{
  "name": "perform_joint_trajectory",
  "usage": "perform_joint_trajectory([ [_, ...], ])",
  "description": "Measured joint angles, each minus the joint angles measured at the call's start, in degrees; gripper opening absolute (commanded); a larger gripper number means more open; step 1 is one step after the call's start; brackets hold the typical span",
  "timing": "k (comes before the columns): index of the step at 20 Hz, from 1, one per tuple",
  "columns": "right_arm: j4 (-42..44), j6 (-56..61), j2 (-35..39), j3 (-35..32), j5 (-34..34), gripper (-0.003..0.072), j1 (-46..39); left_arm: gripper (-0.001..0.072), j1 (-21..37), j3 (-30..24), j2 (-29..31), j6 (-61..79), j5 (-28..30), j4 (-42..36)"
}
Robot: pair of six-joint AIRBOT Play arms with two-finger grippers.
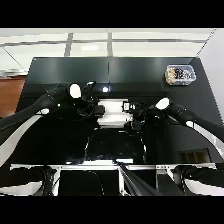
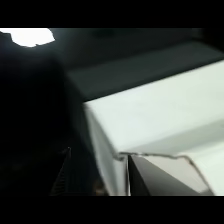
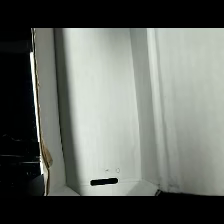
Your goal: Fold the box and place the chain.
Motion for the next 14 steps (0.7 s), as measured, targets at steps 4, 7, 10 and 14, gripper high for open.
perform_joint_trajectory([
  [4,0.0,0.0,0.0,0.0,0.0,0.019,0.0,0.041,-4.8,2.3,-0.6,-9.2,-1.4,11.2],
  [7,0.0,0.0,0.0,0.0,0.0,0.019,0.0,0.041,-8.0,3.4,-1.0,-15.7,-2.6,16.6],
  [10,0.0,0.0,0.0,0.0,0.0,0.019,0.0,0.0409,-9.3,4.4,-1.8,-20.5,-3.2,18.2],
  [14,0.0,0.0,0.0,0.0,0.0,0.0189,0.0,0.0308,-9.9,5.6,-3.7,-22.9,-3.5,16.3],
])
